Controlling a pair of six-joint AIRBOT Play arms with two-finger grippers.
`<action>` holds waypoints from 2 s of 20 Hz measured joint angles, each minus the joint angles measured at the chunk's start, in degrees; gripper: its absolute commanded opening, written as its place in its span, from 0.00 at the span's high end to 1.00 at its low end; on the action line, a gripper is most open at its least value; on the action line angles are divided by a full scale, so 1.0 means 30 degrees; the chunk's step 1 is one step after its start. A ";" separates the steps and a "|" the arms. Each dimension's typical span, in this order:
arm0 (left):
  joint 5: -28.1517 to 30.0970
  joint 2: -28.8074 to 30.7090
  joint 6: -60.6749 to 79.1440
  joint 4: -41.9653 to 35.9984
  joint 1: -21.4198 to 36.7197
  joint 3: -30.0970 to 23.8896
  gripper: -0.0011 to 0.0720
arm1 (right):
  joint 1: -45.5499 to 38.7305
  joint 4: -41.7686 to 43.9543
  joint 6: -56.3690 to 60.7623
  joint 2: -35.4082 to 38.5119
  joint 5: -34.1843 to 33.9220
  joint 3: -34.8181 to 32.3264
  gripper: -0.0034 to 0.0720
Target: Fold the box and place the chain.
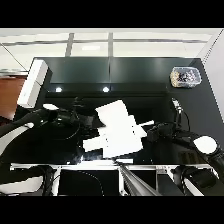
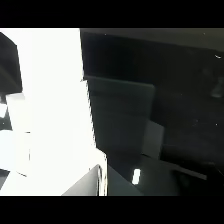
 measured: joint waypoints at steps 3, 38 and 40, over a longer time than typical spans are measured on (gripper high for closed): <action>-0.0896 -0.1566 0.1982 -0.0517 -0.0984 0.1078 0.02 | 0.0044 0.0000 0.0051 0.0000 0.0022 -0.0015 0.90; 0.1596 0.1523 1.0142 1.0885 -0.5333 0.5552 0.95 | -0.2608 -0.7329 -1.0018 -0.0452 0.4503 0.2069 0.02; 0.1661 0.1115 1.0112 1.1125 -0.5493 0.5552 0.95 | -0.1749 -0.6324 -1.1453 -0.0503 0.3963 0.1253 0.02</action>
